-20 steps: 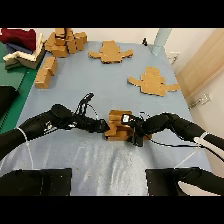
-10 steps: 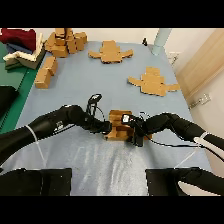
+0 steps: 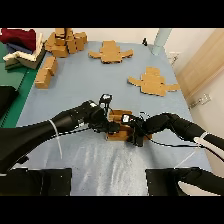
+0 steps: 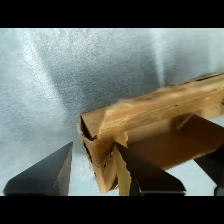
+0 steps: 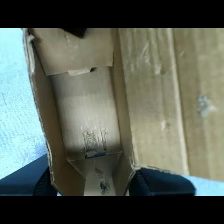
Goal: Fold the box.
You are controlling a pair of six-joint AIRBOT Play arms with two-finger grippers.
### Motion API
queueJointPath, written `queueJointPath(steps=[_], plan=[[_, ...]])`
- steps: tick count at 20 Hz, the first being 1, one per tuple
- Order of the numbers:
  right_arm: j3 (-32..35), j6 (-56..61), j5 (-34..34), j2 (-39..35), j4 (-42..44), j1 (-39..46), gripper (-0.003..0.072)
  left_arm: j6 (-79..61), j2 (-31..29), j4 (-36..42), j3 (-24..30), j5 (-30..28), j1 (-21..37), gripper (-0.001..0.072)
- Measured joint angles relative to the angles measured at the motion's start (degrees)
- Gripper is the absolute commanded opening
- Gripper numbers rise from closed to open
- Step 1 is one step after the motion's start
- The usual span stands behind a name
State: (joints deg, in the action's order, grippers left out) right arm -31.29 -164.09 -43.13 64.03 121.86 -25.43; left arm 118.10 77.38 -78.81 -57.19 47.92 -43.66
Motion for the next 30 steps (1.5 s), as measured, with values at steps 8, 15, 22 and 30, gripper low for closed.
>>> queueJointPath(steps=[8, 15, 22, 30], plan=[[0.0, 0.0, 0.0, 0.0, 0.0, 0.0, 0.0511, 9.5, 6.2, -6.5, -7.5, 9.9, -2.5, 0.0428], [0.0, 0.0, 0.0, 0.0, 0.0, 0.0, 0.0511, 11.7, 10.8, -8.3, -11.3, 15.1, -4.8, 0.0427], [0.0, -0.1, 0.0, 0.0, 0.0, 0.0, 0.0511, 13.3, 11.7, -8.4, -11.7, 15.5, -5.3, 0.0397], [0.0, 0.1, 0.0, 0.0, 0.0, 0.0, 0.0511, 19.5, 11.9, -8.4, -11.7, 12.8, -5.3, 0.0011]])
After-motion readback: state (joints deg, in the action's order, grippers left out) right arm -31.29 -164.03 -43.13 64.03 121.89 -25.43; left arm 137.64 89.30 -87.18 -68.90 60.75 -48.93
